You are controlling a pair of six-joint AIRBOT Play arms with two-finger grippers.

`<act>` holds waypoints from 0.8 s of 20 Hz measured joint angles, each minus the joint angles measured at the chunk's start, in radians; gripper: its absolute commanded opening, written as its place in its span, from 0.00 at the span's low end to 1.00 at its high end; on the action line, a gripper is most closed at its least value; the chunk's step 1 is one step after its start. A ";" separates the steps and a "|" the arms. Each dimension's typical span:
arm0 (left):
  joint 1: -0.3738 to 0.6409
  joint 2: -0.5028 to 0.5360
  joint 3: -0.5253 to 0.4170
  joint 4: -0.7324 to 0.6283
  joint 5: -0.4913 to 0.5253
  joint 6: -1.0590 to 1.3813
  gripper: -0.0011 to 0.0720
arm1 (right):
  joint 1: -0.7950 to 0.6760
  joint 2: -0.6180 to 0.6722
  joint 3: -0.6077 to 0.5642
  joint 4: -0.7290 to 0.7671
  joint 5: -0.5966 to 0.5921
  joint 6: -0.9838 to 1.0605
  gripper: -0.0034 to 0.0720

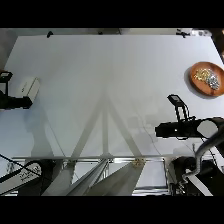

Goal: Fold the box and place the chain.

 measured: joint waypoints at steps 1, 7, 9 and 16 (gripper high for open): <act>0.003 0.000 0.000 0.001 0.006 -0.005 0.97 | 0.000 0.000 0.000 0.000 -0.003 0.000 0.06; 0.011 0.004 0.000 -0.001 0.047 -0.029 0.98 | 0.000 0.000 0.000 -0.002 -0.009 0.000 0.06; 0.011 0.019 0.000 -0.020 0.054 -0.030 0.97 | 0.000 0.000 0.000 -0.002 -0.010 0.000 0.06; 0.011 0.106 0.000 -0.054 0.202 -0.103 0.96 | 0.000 0.000 0.000 -0.002 -0.008 0.000 0.06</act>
